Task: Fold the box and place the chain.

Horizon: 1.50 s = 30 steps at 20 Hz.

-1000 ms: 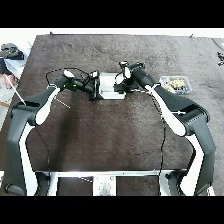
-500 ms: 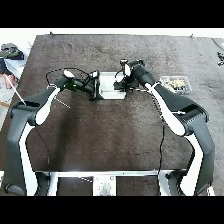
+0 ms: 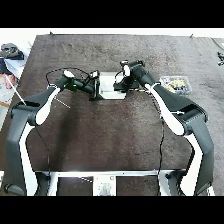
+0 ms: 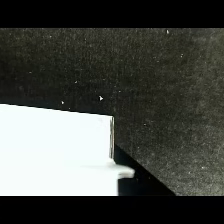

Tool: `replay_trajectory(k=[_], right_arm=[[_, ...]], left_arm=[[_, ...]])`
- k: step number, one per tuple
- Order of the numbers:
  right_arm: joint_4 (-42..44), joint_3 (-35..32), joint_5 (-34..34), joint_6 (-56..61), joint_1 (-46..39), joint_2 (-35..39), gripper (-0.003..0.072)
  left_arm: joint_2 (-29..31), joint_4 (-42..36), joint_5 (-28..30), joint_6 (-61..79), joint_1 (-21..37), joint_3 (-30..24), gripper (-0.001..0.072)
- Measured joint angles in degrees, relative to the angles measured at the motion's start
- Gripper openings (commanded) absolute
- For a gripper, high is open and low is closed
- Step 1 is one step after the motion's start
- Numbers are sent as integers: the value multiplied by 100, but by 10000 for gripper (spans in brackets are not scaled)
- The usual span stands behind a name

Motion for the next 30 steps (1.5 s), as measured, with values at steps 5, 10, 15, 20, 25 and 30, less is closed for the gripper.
replay_trajectory(k=[5, 10, 15, 20, 25, 30], right_arm=[[-44, -2, -35, -26, 0, 31, 334], [-44, -2, 131, -254, -4, 306, 561], [-44, -129, 131, -957, -35, 1027, 430], [-57, -1261, -752, -1574, -442, 2326, 432], [76, -2785, -2061, -1862, -1572, 3263, 429], [608, -3222, -2468, -2308, -2767, 3187, 384]], left_arm=[[0, 7, 0, 35, 0, 0, 134], [0, 7, 0, 31, 0, 0, 133], [0, 7, 0, 24, 0, 0, 134], [0, 7, 0, 20, 0, 0, 134], [0, 4, 0, 17, 0, 0, 134], [0, 4, 0, 20, 0, 0, 134]])
